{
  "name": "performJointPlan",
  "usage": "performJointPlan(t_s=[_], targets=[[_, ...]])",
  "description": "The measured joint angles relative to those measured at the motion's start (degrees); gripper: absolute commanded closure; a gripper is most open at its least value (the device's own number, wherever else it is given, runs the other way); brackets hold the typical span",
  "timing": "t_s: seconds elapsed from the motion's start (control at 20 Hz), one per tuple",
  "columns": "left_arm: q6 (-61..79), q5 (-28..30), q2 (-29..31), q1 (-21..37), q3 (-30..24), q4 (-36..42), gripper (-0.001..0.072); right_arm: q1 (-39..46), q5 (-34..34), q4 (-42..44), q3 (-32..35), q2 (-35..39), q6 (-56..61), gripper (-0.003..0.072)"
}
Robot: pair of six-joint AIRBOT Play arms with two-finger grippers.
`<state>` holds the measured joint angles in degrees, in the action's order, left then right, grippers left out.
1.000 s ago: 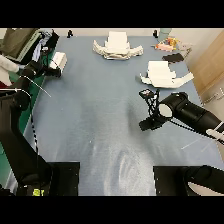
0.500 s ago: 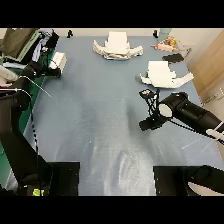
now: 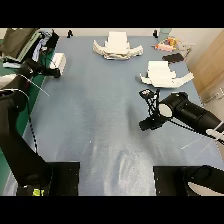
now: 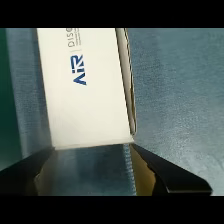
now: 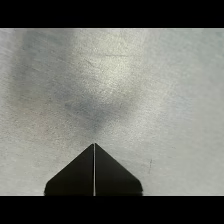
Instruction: Fold the box.
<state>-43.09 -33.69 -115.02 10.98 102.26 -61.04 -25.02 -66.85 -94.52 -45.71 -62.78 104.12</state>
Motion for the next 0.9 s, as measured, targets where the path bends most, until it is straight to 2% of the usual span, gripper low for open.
performJointPlan(t_s=[0.15, 0.25, 0.3, 0.35, 0.4, 0.7, 0.8, 0.9], targets=[[-0.13, -5.51, 4.28, 1.4, 0.0, -0.72, 0.0003, 0.02, 0.0, 0.0, 0.0, 0.0, 0.0, 0.0681], [-1.62, -11.23, 7.78, 2.64, 0.0, -1.97, 0.0008, 0.0, 0.0, 0.02, 0.0, 0.0, 0.0, 0.0682], [-2.51, -14.05, 9.55, 3.06, 0.0, -2.36, 0.0208, 0.0, 0.0, 0.02, 0.0, 0.0, 0.0, 0.0682], [-3.85, -17.46, 11.37, 3.56, 0.0, -2.58, 0.0505, 0.02, 0.0, 0.0, 0.0, 0.0, 0.0, 0.0682], [-5.22, -20.79, 12.98, 3.85, 0.0, -2.97, 0.0696, 0.0, 0.0, 0.0, 0.0, 0.0, 0.0, 0.0681], [-10.97, -39.17, 22.49, 2.6, -0.42, -0.66, 0.0701, 0.0, 0.0, 0.0, 0.0, 0.02, 0.0, 0.0682], [-12.83, -42.56, 26.32, 0.48, -2.64, -0.22, 0.0701, 0.0, 0.0, 0.0, 0.0, 0.0, 0.0, 0.0681], [-14.45, -43.43, 31.5, -2.32, -7.37, 0.09, 0.0701, 0.0, 0.0, 0.02, 0.0, 0.0, 0.0, 0.0682]])
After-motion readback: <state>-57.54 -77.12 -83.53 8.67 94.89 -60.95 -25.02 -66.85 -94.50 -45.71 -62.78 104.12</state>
